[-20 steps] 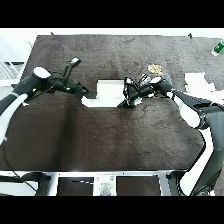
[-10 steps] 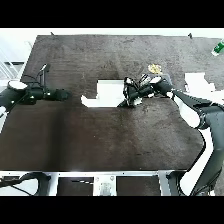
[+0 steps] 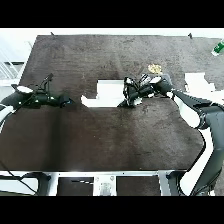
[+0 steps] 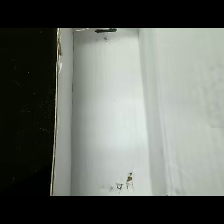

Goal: Fold the box and place the chain.

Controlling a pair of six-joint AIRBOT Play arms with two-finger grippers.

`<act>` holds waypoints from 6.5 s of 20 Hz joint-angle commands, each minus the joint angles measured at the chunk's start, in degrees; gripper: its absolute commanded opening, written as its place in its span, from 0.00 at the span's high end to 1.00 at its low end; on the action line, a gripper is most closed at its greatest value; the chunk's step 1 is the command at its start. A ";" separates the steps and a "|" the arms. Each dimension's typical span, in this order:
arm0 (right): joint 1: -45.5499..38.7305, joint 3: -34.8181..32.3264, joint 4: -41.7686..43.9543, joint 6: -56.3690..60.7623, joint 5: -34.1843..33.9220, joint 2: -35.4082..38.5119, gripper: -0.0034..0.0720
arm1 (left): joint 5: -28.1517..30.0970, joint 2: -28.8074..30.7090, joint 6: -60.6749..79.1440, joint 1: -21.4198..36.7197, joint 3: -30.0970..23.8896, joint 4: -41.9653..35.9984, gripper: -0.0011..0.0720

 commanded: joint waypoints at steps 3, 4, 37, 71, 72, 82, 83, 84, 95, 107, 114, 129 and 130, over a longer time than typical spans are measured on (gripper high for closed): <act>0.04 -0.02 0.02 0.00 0.02 -0.04 0.32 | 1.88 -3.89 -1.84 -4.24 1.20 -2.58 0.97; 0.04 -0.02 0.02 0.02 0.02 -0.04 0.32 | 1.90 -4.96 -3.17 -5.18 2.62 -1.40 0.97; 0.04 -0.02 0.02 0.02 0.02 -0.04 0.32 | -3.30 -12.39 -7.61 -13.46 17.49 -6.51 0.63; 0.04 -0.07 0.02 0.00 0.02 -0.04 0.32 | 1.40 -11.02 -51.69 -26.34 27.96 30.21 0.63; 0.04 -0.07 0.02 0.02 0.02 -0.04 0.32 | 1.40 -11.19 -52.65 -26.51 27.96 30.91 0.63; 0.04 -0.07 0.02 0.02 0.02 -0.04 0.32 | 1.51 -11.54 -53.88 -27.74 28.17 32.59 0.63; 0.04 -0.07 0.02 0.02 0.02 -0.04 0.32 | 0.72 -11.78 -53.90 -27.74 28.92 32.76 0.63; 0.04 -0.07 0.02 0.02 0.02 -0.04 0.32 | -0.26 -12.44 -53.92 -27.74 30.27 33.09 0.63; 0.04 -0.07 0.02 0.02 0.02 -0.04 0.32 | -17.14 -22.43 -62.62 -31.56 48.19 47.25 0.63; 0.04 -0.07 0.02 0.02 0.02 -0.04 0.32 | -20.24 -25.88 -65.64 -33.57 50.29 51.56 0.63; 0.04 -0.07 0.02 0.02 0.02 -0.04 0.32 | -18.67 -25.92 -63.95 -33.57 51.58 52.74 0.67; 0.04 -0.07 0.02 0.02 0.02 -0.04 0.32 | -22.34 -24.52 -55.67 -33.55 53.55 50.53 0.63; 0.04 -0.07 0.02 0.00 0.02 -0.04 0.32 | -22.77 -23.71 -54.93 -33.55 53.55 50.60 0.63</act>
